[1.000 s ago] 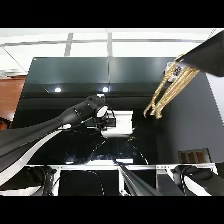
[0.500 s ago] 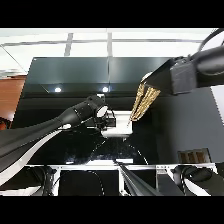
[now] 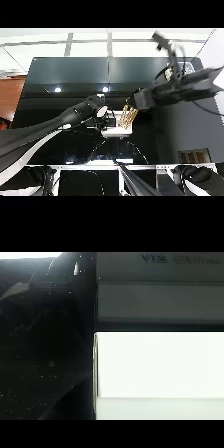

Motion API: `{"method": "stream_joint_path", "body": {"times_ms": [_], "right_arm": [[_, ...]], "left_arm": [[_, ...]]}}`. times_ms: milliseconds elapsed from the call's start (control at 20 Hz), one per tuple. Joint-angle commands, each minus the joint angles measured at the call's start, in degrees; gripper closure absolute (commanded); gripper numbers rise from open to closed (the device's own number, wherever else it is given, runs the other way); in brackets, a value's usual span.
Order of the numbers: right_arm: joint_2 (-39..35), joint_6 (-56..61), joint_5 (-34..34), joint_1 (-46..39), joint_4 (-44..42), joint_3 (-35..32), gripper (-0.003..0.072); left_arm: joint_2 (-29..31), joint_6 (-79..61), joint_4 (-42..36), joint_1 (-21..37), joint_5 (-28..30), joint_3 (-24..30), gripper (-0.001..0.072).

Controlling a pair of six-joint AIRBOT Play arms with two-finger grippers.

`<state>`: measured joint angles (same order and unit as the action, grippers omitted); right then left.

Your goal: Fold the box and place the chain.

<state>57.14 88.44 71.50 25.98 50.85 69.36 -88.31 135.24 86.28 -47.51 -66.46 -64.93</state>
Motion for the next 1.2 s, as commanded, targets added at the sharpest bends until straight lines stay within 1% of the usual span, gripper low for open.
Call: {"method": "stream_joint_path", "body": {"times_ms": [0,100,200,350,500,550,600,850,900,1150], "right_arm": [[-0.04,1.14,-8.85,0.70,2.12,-11.17,0.0675],[-0.04,1.14,-14.03,0.83,0.26,-16.24,0.0675],[-0.02,1.14,-18.67,1.70,-0.33,-19.21,0.0675],[0.31,1.16,-21.38,3.21,-0.48,-19.80,0.0675],[0.81,1.18,-21.97,3.19,-1.51,-19.80,0.0670],[0.94,1.16,-22.01,3.19,-2.36,-19.80,0.0589],[1.03,1.16,-22.10,3.19,-3.15,-19.80,0.0551],[1.20,1.07,-22.73,3.19,-4.85,-19.80,0.0573],[1.20,0.48,-22.73,3.19,-5.27,-19.78,0.0678],[1.20,-3.52,-22.40,3.19,-10.84,-19.71,0.0675]], "left_arm": [[0.02,0.00,0.04,0.02,0.00,-0.04,0.0681],[0.02,-0.02,0.04,0.02,0.02,-0.04,0.0681],[0.02,0.00,0.04,0.02,0.02,-0.04,0.0681],[0.02,-0.02,0.04,0.02,0.00,-0.04,0.0681],[0.02,-0.02,0.04,0.02,0.02,-0.04,0.0681],[0.02,0.00,0.04,0.02,0.02,-0.04,0.0681],[0.02,0.00,0.04,0.02,0.02,-0.04,0.0681],[0.02,0.00,0.04,0.02,0.02,-0.04,0.0681],[0.02,0.00,0.04,0.02,0.00,-0.04,0.0681],[0.02,0.00,0.04,0.02,0.00,-0.04,0.0681]]}}
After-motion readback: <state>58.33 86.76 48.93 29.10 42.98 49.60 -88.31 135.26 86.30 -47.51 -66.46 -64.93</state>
